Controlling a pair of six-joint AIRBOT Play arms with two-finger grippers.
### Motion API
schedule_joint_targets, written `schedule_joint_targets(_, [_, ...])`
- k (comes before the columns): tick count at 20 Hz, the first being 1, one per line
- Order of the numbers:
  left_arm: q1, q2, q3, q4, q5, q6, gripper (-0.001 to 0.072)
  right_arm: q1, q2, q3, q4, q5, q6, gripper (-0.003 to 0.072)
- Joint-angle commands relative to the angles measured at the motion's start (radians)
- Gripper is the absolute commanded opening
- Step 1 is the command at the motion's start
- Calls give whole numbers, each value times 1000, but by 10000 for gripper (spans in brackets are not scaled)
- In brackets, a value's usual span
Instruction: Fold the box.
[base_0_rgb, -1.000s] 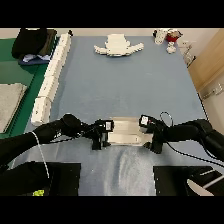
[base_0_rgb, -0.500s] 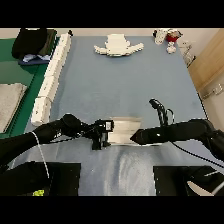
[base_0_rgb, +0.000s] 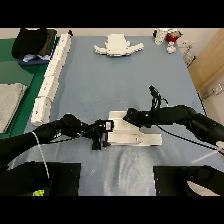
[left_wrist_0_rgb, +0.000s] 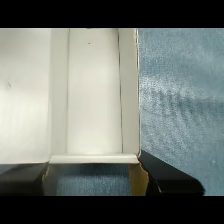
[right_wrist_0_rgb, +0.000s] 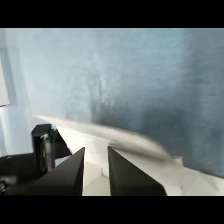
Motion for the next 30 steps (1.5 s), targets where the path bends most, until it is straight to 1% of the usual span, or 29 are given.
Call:
schedule_joint_targets(1, [0,0,0,0,0,0,410,-20,-96,16,-27,13,8,220])
schedule_joint_targets(4, [0,0,0,0,0,0,410,-14,-182,16,-26,11,7,220])
schedule_joint_targets(6, [0,0,0,0,0,0,410,-15,-201,16,-26,8,-8,220])
schedule_joint_targets(11, [0,0,0,0,0,0,410,-15,-186,19,-26,3,-42,220])
schedule_joint_targets(14, [0,0,0,0,0,0,410,-20,-134,51,-32,-41,-137,220])
schedule_joint_targets(16, [0,0,0,0,0,0,410,-23,-71,93,-78,-118,-232,220])
schedule_joint_targets(19, [0,0,0,0,0,0,410,-23,43,143,-262,-299,-356,221])
schedule_joint_targets(22, [0,0,0,0,0,0,410,-23,145,137,-363,-511,-544,222])
schedule_joint_targets(24, [0,0,0,0,0,0,410,-21,183,134,-417,-650,-622,224])
schedule_joint_targets(25, [0,0,0,0,0,0,410,-21,199,123,-442,-689,-658,226])
schedule_joint_targets(27, [0,0,0,0,0,0,410,-21,228,78,-469,-693,-748,235])
schedule_joint_targets(28, [0,0,0,0,0,0,410,-21,237,46,-469,-673,-799,269])
schedule_joint_targets(29, [0,0,0,0,0,0,410,-20,238,14,-468,-648,-827,391])
schedule_joint_targets(30, [0,0,0,0,0,0,410,-14,237,-23,-469,-620,-859,455])
